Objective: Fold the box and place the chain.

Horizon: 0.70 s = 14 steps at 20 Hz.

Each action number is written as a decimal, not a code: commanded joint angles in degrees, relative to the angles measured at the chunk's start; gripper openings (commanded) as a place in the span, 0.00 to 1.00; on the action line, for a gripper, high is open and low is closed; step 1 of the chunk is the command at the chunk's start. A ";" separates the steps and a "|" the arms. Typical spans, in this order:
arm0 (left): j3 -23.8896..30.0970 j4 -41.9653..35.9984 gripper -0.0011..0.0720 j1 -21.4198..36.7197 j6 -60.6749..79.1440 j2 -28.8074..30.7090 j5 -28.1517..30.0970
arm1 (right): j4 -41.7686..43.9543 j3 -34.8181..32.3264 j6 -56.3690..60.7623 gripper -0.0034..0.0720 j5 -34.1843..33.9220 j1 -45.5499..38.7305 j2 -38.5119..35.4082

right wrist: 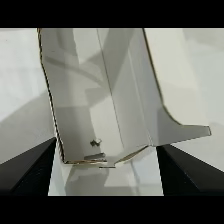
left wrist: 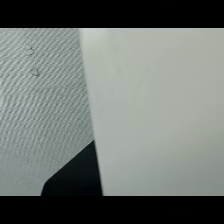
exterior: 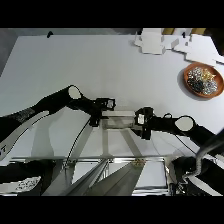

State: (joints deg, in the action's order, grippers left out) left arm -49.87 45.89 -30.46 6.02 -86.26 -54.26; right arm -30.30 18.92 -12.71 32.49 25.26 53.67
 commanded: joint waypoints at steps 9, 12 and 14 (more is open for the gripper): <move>-0.02 0.00 0.03 0.00 0.02 0.02 0.04 | 7.41 0.07 -6.21 0.95 2.95 -0.02 6.01; -0.02 0.00 0.03 0.00 0.02 0.02 0.02 | 10.34 0.07 -11.28 0.95 3.02 -0.02 7.23; -0.02 0.00 0.03 0.00 0.02 0.02 0.02 | 11.39 0.09 -12.37 0.95 3.06 -0.04 8.13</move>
State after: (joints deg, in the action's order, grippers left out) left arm -49.87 45.91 -30.46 6.07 -86.26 -54.28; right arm -21.50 18.98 -21.54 35.20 25.23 60.60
